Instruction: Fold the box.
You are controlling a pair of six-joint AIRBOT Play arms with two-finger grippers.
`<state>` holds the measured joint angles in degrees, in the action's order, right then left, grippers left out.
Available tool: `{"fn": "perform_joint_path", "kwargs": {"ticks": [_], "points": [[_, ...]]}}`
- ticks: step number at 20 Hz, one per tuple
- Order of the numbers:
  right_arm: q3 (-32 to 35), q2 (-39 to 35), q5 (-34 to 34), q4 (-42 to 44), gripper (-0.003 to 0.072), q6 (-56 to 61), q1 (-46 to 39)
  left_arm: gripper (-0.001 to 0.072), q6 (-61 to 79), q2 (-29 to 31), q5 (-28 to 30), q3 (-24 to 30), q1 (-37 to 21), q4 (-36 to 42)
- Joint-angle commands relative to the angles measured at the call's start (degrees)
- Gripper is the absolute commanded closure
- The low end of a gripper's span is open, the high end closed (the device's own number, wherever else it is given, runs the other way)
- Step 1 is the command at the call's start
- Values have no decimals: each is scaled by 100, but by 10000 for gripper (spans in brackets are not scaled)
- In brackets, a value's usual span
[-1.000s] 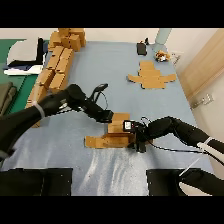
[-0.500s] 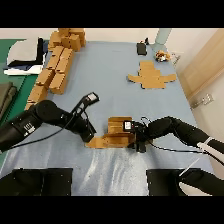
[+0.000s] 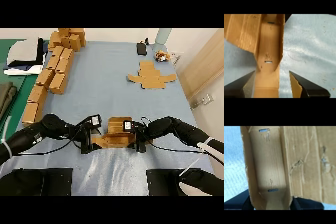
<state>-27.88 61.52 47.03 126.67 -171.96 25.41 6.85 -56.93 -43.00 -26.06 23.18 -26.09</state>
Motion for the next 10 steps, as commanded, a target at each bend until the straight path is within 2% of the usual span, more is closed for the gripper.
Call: {"fn": "perform_joint_path", "kwargs": {"ticks": [1,4,5,6,7,10], "points": [[-2,-4,-2,-2,217,2,0,66,765,-472,651,42,328,553],[-2,-4,-2,-4,217,2,0,69,708,-721,815,-61,514,553],[-2,-4,-2,-4,217,2,0,160,678,-778,870,-66,538,553],[-4,-4,0,-4,217,2,0,426,682,-822,901,-66,542,531],[-2,-4,-2,-4,217,4,0,482,684,-848,918,-66,542,529],[-2,-4,-2,-4,217,2,0,483,684,-850,957,-66,544,553]]}}
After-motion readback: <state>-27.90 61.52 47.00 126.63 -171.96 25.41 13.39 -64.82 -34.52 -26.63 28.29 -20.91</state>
